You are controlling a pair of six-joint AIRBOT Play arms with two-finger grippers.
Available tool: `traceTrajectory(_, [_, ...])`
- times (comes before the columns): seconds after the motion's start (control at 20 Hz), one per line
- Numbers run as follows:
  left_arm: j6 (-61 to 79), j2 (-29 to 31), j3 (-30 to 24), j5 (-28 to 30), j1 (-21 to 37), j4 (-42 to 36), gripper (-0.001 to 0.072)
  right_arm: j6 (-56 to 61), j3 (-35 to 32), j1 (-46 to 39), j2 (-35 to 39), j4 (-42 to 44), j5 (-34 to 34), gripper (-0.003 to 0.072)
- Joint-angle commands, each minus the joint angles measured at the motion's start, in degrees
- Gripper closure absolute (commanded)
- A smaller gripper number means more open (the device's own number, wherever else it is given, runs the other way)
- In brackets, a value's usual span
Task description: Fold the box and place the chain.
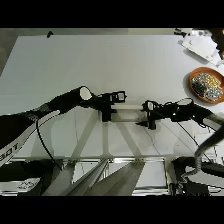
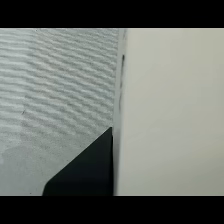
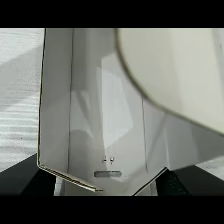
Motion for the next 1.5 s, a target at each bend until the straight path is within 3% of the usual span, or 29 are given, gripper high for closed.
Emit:
traceTrajectory(0.0, [0.0, 0.04, -0.02, 0.04, 0.02, 0.0, 0.0698, 0.42, 0.07, 0.9, -0.07, -0.28, -0.48, 0.0113])
traceTrajectory(0.25, [0.0, 0.04, -0.02, 0.02, 0.02, 0.0, 0.0698, 2.95, 0.07, 1.27, -0.07, -0.17, -2.95, 0.0174])
traceTrajectory(0.65, [0.02, 0.04, -0.02, 0.04, 0.02, 0.0, 0.0698, 2.93, 0.07, 1.27, -0.07, -1.01, -2.99, 0.0352])
traceTrajectory(0.8, [0.0, 0.04, -0.02, 0.04, 0.02, 0.0, 0.0698, 2.93, 0.07, 1.27, -0.07, -1.22, -2.95, 0.0354])
traceTrajectory(0.9, [0.02, 0.04, -0.02, 0.04, 0.02, 0.0, 0.0698, 2.93, 0.09, 1.27, -0.07, -1.22, -2.91, 0.0396])
traceTrajectory(1.45, [0.0, 0.04, -0.02, 0.04, 0.02, 0.0, 0.0698, 2.93, 0.07, 1.27, -0.02, -1.27, -2.89, 0.0388])
